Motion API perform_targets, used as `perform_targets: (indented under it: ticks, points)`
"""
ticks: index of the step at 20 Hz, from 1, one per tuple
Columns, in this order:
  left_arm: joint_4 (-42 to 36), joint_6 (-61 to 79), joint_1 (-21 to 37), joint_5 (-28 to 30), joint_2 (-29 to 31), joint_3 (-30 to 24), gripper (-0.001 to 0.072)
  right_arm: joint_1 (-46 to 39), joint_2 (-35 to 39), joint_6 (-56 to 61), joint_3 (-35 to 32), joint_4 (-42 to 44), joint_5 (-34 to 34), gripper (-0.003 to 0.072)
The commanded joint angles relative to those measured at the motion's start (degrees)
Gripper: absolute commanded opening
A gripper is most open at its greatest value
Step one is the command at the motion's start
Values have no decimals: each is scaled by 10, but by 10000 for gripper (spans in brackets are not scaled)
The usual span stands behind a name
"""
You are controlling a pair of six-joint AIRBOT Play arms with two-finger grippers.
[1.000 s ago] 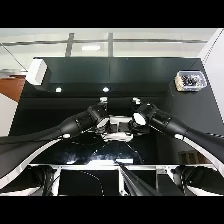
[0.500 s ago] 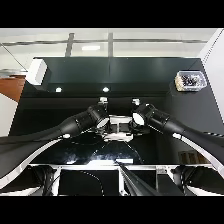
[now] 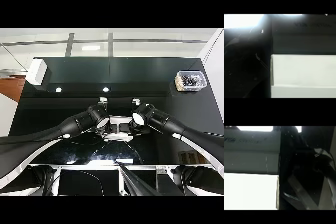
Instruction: Fold the box and place the chain.
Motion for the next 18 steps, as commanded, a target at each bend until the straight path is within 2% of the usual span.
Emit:
perform_targets:
  ticks: [1, 3, 5, 18]
  points:
    - [0, 0, 0, 0, 0, 0, 31, 1, 0, -8, 0, 2, 1, 44]
    - [0, 0, 0, 0, 0, 0, 32, 1, 0, -8, 0, 2, 4, 51]
    - [0, 0, 0, 0, 0, 0, 31, 1, 0, -9, 0, 2, 2, 209]
    - [0, 0, 0, 0, 0, 0, 31, 1, 0, -15, 0, 2, -14, 197]
